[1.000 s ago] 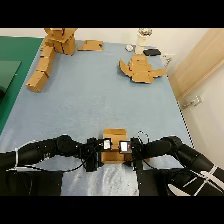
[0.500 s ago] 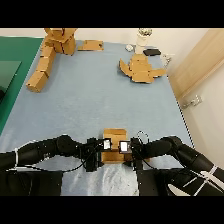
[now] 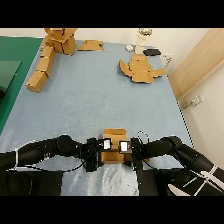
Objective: Fold the box.
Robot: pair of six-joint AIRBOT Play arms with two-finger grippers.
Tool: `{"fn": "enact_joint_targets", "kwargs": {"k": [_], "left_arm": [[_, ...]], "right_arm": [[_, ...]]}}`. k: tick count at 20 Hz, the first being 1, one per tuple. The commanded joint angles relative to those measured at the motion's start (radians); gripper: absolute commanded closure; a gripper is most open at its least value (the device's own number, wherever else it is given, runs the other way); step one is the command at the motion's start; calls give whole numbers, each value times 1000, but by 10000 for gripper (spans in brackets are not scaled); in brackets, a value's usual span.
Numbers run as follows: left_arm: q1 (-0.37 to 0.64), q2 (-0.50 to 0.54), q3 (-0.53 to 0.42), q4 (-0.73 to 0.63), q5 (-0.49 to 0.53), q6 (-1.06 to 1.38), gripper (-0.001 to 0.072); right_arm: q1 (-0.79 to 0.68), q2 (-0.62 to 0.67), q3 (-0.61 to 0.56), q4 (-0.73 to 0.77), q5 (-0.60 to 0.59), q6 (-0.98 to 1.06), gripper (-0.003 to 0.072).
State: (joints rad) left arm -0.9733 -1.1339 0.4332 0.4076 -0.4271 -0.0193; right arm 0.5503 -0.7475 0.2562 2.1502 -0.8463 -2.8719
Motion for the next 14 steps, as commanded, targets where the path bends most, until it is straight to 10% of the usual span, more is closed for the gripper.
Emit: {"fn": "enact_joint_targets", "kwargs": {"k": [1,9,11,14], "left_arm": [[1,-1,0,0,0,0,165],[1,-1,0,0,0,0,165],[1,0,0,0,0,0,164],[1,0,0,0,0,0,165]], "right_arm": [[0,1,0,0,0,0,174],[0,1,0,12,-35,1,171],[0,1,2,17,-64,10,-29],[0,2,23,-20,-111,84,-30]]}}
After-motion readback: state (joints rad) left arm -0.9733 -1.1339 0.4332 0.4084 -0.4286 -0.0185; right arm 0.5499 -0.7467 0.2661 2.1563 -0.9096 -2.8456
